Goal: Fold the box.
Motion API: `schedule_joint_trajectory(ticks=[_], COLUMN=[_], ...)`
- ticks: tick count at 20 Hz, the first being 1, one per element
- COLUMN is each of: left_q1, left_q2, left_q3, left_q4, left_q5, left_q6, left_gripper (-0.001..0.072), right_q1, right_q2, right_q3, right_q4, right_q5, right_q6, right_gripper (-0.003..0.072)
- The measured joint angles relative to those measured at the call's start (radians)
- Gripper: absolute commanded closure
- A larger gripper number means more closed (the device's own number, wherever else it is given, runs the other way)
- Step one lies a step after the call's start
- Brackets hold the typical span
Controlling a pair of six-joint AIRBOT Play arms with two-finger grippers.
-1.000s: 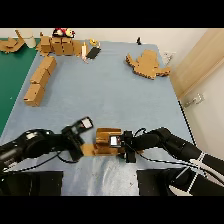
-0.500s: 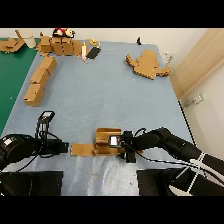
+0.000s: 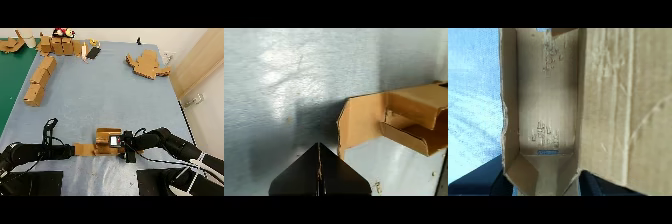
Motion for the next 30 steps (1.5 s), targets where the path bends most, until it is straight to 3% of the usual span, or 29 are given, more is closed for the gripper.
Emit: schedule_joint_trajectory(ticks=[7, 17, 18, 19, 20, 26, 30], left_q1=[0.0, 0.002, 0.002, 0.002, 0.002, 0.002, 0.002], left_q2=[-0.153, -0.186, -0.186, -0.187, -0.187, -0.187, -0.187], left_q3=[-0.007, 0.001, 0.002, 0.003, 0.005, 0.006, 0.006], left_q4=[-0.359, -0.686, -0.705, -0.716, -0.727, -0.756, -0.766], left_q5=[0.067, 0.027, 0.018, 0.007, -0.004, -0.034, 0.01], left_q6=[0.374, 0.669, 0.681, 0.69, 0.695, 0.69, 0.688], left_gripper=[0.0699, 0.0697, 0.0681, 0.0455, 0.0412, 0.0428, 0.0428], right_q1=[0.0, 0.0, 0.0, 0.0, 0.0, 0.0, 0.0], right_q2=[0.0, 0.0, 0.0, 0.0, 0.0, 0.0, 0.0], right_q3=[0.0, 0.0, 0.0, 0.0, 0.0, 0.0, 0.0], right_q4=[0.0, 0.0, 0.0, 0.0, 0.0, 0.0, 0.0], right_q5=[-0.001, -0.001, -0.001, -0.003, -0.003, -0.006, -0.01], right_q6=[0.0, 0.0, 0.0, 0.0, 0.0, 0.0, 0.0], right_gripper=[0.0156, 0.0156, 0.0156, 0.0156, 0.0156, 0.0156, 0.0157])
